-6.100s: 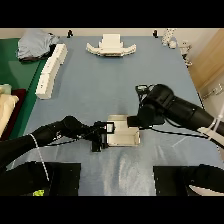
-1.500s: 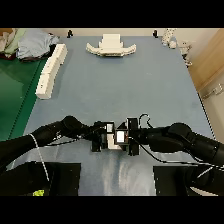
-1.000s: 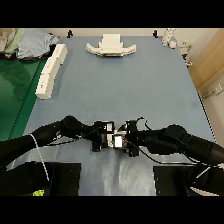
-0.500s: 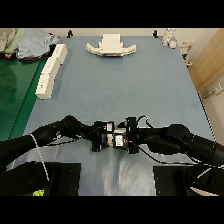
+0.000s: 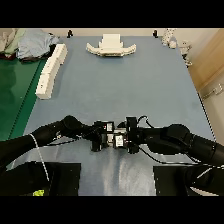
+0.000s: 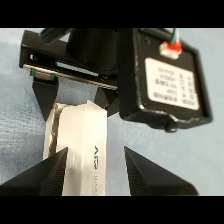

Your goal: Fold the box.

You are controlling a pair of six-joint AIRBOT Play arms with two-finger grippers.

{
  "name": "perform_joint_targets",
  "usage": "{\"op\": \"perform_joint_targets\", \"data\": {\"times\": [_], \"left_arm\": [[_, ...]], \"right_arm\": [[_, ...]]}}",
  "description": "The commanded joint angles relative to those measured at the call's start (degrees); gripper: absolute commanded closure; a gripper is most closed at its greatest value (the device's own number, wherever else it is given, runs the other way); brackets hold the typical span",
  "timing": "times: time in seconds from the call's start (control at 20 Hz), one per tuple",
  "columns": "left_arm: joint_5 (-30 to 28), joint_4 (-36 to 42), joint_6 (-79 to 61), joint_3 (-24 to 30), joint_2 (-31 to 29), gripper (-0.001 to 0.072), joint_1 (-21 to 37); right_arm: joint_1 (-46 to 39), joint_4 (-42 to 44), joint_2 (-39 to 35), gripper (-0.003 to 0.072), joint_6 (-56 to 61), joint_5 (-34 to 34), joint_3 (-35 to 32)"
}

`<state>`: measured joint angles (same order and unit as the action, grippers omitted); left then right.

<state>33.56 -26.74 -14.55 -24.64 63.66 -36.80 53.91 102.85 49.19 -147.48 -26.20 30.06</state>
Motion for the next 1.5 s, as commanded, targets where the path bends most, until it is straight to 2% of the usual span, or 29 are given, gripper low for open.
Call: {"op": "perform_joint_targets", "data": {"times": [0.0, 0.55, 0.65, 0.75, 0.9, 0.95, 1.0, 1.05, 1.1, 1.3, 1.45], "left_arm": [[0.0, 0.0, 0.0, 0.0, 0.0, 0.0230, 0.0], [0.0, 0.0, 0.0, 0.0, 0.0, 0.0230, 0.0], [0.0, 0.0, 0.0, 0.0, 0.0, 0.0229, 0.0], [0.0, 0.0, 0.0, 0.0, 0.0, 0.0230, 0.0], [0.0, 0.0, 0.0, 0.0, 0.0, 0.0229, 0.0], [0.0, 0.0, 0.0, 0.0, 0.0, 0.0229, 0.0], [0.0, 0.0, 0.0, 0.0, 0.0, 0.0230, 0.0], [0.0, 0.0, 0.0, 0.0, 0.0, 0.0230, 0.0], [0.0, 0.0, 0.0, 0.0, 0.0, 0.0229, 0.0], [0.0, 0.0, 0.0, 0.0, 0.0, 0.0230, 0.0], [0.0, 0.0, 0.0, 0.0, 0.0, 0.0230, 0.0]], "right_arm": [[0.0, 1.6, 1.6, 0.0174, 0.0, -0.9, 0.0], [0.2, 6.9, 0.1, 0.0168, 0.0, -4.5, 0.0], [0.1, 7.6, -0.2, 0.0110, 0.0, -4.9, 0.0], [0.1, 8.4, -1.1, 0.0097, 0.0, -4.7, 0.0], [-0.1, 8.8, -4.2, 0.0115, 6.6, -4.5, 0.0], [-0.5, 8.5, -5.4, 0.0264, 11.7, -4.7, 0.0], [-0.9, 8.5, -6.3, 0.0491, 16.3, -4.9, -0.1], [-1.3, 8.5, -7.0, 0.0641, 20.7, -4.1, -0.8], [-1.6, 9.2, -7.3, 0.0684, 24.7, -2.1, -2.2], [-0.4, 19.3, -8.0, 0.0684, 28.0, 14.7, -12.2], [2.0, 19.6, -7.8, 0.0683, 30.8, 20.1, -16.1]]}}
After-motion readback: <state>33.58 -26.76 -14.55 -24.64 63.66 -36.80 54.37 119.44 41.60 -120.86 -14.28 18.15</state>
